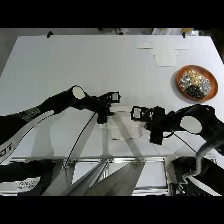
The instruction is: Fold the box and place the chain.
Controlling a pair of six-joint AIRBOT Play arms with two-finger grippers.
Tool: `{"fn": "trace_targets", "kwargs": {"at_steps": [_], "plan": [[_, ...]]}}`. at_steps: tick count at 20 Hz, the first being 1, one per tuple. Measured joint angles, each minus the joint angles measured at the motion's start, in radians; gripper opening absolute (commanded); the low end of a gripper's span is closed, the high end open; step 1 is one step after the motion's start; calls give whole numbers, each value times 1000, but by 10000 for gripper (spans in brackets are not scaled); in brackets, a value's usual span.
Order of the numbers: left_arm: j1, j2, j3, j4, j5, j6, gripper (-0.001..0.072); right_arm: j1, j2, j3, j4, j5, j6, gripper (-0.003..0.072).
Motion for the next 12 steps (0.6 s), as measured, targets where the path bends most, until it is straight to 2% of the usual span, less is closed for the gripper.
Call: {"fn": "trace_targets", "kwargs": {"at_steps": [3, 12], "plan": [[0, 0, 0, 0, 0, 0, 9, 0, 0, 0, -10, -8, 42, 14], [-1, 0, -1, -19, 1, 0, 9, 0, 0, 0, -98, -131, 249, 15]]}}
